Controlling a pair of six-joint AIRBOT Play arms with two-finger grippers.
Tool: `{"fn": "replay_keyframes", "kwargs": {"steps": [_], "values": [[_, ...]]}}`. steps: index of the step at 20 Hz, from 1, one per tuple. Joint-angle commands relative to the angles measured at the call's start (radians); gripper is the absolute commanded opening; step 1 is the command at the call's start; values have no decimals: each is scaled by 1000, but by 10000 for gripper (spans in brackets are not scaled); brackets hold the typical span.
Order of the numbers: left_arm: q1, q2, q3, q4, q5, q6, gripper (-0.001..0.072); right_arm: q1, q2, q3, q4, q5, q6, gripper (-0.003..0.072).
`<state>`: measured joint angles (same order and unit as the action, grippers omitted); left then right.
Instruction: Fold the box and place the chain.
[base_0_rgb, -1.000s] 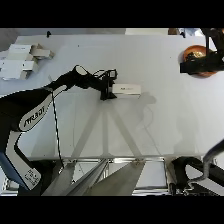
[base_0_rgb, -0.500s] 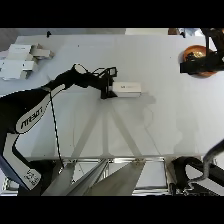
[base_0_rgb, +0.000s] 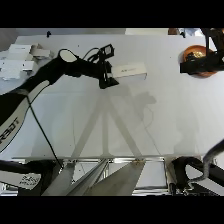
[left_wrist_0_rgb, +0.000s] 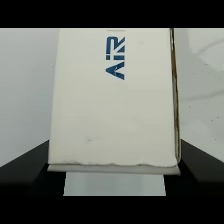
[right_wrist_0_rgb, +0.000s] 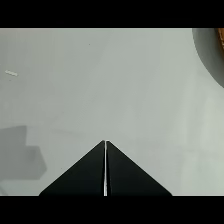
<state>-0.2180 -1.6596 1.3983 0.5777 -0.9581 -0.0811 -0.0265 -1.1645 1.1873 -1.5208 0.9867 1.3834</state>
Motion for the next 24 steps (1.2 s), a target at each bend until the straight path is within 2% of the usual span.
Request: {"fn": "replay_keyframes", "kwargs": {"steps": [1, 5, 9, 13, 17, 24], "values": [[26, 101, 0, 62, 71, -54, 281, -1, 0, 1, 0, 0, 0, 18], [125, 167, 0, 97, 217, -200, 281, -1, 0, 1, 0, 0, 0, 18], [261, 178, 0, 103, 240, -335, 281, -1, 0, 1, 0, 0, 0, 18], [372, 178, 0, 178, 289, -439, 281, -1, 0, 1, 0, 0, 0, 18], [425, 149, -13, 248, 385, -546, 281, -1, 0, 1, 0, 0, 0, 18], [430, 37, -141, 247, 579, -682, 281, -1, 0, 1, 0, -1, 0, 18]]}}
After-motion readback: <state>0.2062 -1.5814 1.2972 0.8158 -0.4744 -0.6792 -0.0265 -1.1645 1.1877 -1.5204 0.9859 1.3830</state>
